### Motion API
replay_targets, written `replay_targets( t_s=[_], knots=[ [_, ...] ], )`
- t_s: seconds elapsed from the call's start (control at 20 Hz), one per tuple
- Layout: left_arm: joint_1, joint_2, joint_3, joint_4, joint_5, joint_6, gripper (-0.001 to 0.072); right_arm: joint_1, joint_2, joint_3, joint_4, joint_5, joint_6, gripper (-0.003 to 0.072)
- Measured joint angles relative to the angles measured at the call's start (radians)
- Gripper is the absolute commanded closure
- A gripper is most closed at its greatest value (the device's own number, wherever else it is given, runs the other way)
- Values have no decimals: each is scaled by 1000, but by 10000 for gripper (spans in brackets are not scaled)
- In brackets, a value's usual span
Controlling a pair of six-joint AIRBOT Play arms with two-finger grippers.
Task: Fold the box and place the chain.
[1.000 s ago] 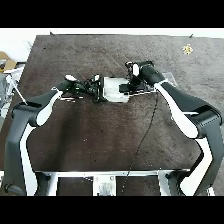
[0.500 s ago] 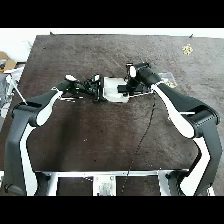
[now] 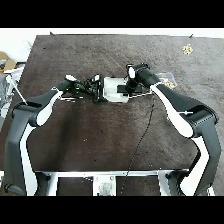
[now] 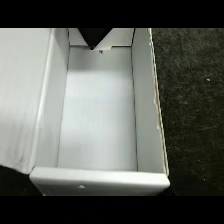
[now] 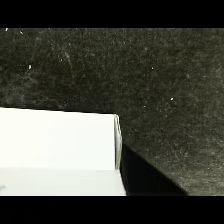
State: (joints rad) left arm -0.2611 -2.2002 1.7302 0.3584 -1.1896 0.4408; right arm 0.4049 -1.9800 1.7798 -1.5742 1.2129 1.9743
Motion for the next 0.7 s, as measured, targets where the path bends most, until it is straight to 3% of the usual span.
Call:
replay_targets(
  t_s=[0.05,0.2,0.25,0.35,0.7],
  knots=[
    [0,0,0,0,0,-1,434,0,-1,0,0,-1,13,665],
    [0,0,0,0,0,0,434,4,-1,0,-1,-5,16,662],
    [1,0,0,0,0,0,434,5,-1,0,-1,-7,17,599],
    [2,0,0,0,0,3,434,6,-1,0,-5,-16,14,340],
    [0,0,0,0,-1,3,434,6,69,0,2,-7,-50,341]
  ],
)
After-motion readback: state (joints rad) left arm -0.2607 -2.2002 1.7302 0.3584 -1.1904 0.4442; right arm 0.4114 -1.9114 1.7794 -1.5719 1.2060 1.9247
